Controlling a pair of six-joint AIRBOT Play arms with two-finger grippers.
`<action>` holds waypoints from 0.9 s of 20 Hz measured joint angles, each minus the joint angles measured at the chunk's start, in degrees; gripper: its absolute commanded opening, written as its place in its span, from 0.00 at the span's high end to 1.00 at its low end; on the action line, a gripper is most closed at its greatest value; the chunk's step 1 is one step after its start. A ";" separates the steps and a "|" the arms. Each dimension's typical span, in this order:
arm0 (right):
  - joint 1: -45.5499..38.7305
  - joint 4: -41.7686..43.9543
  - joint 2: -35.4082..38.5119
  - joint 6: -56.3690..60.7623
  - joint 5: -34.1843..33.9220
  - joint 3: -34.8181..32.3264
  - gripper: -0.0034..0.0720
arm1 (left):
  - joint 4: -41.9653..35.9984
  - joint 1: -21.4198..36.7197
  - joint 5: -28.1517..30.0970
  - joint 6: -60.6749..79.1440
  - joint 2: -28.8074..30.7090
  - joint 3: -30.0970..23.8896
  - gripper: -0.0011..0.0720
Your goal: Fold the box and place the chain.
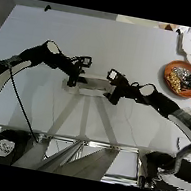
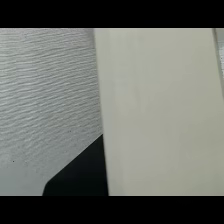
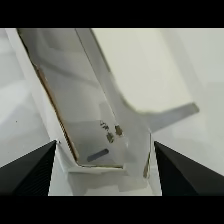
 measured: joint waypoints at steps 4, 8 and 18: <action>-0.61 0.87 -1.03 -3.82 4.09 1.29 0.04 | 0.00 -0.02 -0.02 0.02 0.00 0.02 0.97; -1.70 5.29 -3.61 -8.50 8.13 1.62 0.04 | 0.02 -0.02 -0.11 0.04 0.00 0.02 0.97; -2.58 10.95 -8.94 -14.69 12.11 1.70 0.04 | 0.02 -0.04 -0.09 0.04 0.00 0.02 0.97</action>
